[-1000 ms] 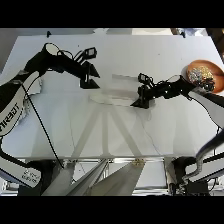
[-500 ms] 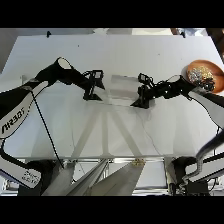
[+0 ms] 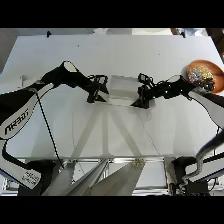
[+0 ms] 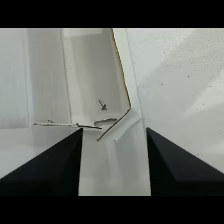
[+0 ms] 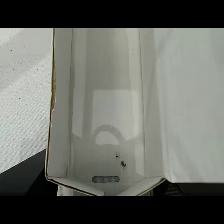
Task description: Fold the box and place the chain.
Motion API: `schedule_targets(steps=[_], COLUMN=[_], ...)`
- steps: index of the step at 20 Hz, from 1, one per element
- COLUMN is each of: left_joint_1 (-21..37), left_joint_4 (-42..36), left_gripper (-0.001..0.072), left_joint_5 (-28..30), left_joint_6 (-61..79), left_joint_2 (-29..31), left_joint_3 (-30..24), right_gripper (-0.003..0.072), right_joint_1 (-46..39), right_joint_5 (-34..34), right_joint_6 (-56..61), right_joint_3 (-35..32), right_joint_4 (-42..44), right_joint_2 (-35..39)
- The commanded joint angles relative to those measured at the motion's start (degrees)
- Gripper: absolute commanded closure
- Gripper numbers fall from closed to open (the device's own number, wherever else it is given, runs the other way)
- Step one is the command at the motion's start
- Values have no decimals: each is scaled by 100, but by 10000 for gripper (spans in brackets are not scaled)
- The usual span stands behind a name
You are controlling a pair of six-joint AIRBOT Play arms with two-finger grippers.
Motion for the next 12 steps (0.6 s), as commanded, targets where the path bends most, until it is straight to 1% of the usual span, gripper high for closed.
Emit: schedule_targets(steps=[1, 5, 6, 8, 9, 12], left_joint_1=[-50, -107, -125, -144, -157, -188], left_joint_4=[-37, -149, -216, -289, -289, -293], left_gripper=[312, 321, 333, 488, 509, 510], left_joint_5=[374, 610, 654, 634, 570, 376], left_joint_6=[98, 96, 96, 98, 96, 98], left_joint_2=[-4, -9, -15, -28, -26, -33], left_joint_3=[-2, -2, -4, -4, -4, -2], right_gripper=[347, 347, 347, 347, 347, 347], right_joint_1=[4, 4, 4, 4, 4, 4], right_joint_5=[0, 2, 0, 0, 0, 2], right_joint_6=[2, 2, 2, 2, 2, 2], right_joint_3=[4, 4, 4, 4, 4, 4], right_joint_4=[0, 0, 0, 0, 0, 0], right_joint_2=[-2, -2, -2, -2, -2, -2])
